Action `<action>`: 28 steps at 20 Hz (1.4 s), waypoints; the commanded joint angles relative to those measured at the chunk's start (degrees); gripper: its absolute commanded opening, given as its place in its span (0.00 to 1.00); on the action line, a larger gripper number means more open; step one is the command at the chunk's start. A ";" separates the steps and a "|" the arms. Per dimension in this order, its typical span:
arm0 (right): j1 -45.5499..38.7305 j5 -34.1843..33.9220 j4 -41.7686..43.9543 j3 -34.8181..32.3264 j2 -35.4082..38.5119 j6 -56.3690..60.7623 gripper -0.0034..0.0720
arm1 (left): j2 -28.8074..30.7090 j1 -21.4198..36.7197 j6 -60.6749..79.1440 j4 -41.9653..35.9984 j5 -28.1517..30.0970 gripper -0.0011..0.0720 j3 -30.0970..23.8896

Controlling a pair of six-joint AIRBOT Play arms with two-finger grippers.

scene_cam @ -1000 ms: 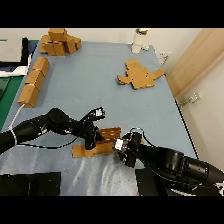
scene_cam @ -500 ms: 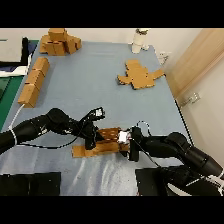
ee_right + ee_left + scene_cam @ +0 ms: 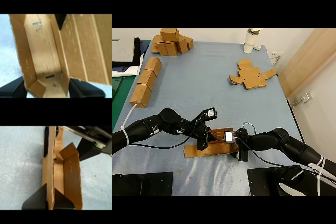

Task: Fold the box.

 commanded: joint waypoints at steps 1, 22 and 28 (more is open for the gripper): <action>-0.02 -0.15 1.49 0.39 -1.36 -0.09 1.00 | 0.02 0.07 0.00 -0.02 0.20 0.03 -0.02; 1.16 0.07 1.86 0.31 -3.15 1.44 0.89 | 0.02 0.07 0.00 -0.02 0.20 0.03 -0.02; 1.16 0.00 1.88 0.33 -4.79 1.44 0.62 | 0.02 0.07 0.02 -0.02 0.20 0.03 -0.02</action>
